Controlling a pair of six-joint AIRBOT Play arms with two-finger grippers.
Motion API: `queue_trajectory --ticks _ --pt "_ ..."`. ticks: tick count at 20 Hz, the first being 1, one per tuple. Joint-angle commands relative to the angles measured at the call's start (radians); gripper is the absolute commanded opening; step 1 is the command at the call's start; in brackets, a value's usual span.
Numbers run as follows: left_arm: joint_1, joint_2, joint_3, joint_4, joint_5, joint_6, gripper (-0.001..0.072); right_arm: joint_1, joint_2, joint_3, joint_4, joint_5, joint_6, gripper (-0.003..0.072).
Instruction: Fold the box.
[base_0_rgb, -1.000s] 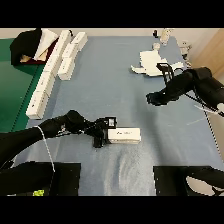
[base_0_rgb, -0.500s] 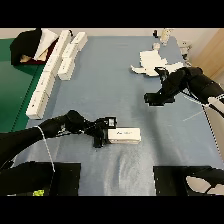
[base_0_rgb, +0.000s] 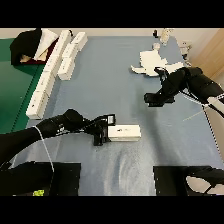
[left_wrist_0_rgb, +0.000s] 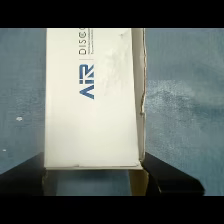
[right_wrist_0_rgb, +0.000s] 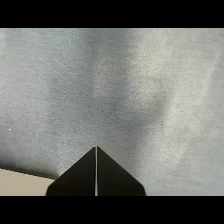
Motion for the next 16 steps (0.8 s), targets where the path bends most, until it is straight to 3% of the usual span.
queue_trajectory --ticks 1,5,9,12,16 --pt "0.06 0.07 0.002 0.0 0.006 -0.098 0.0488 0.0 -0.001 0.001 0.0 0.0 0.0 0.0017" --pt "0.257 0.161 0.002 0.066 0.083 -0.402 0.0487 0.0 -0.001 0.001 0.0 0.0 0.0 0.0016" --pt "0.519 0.154 0.002 0.272 0.208 -0.757 0.0488 0.0 -0.001 0.001 0.0 0.0 0.0 0.0016" --pt "0.644 0.116 0.006 0.275 0.302 -0.767 0.0488 0.0 -0.001 0.001 0.0 0.0 0.0 0.0016" --pt "0.709 0.008 0.084 0.277 0.386 -0.764 0.0488 0.0 -0.001 0.001 0.0 0.0 0.0 0.0016"
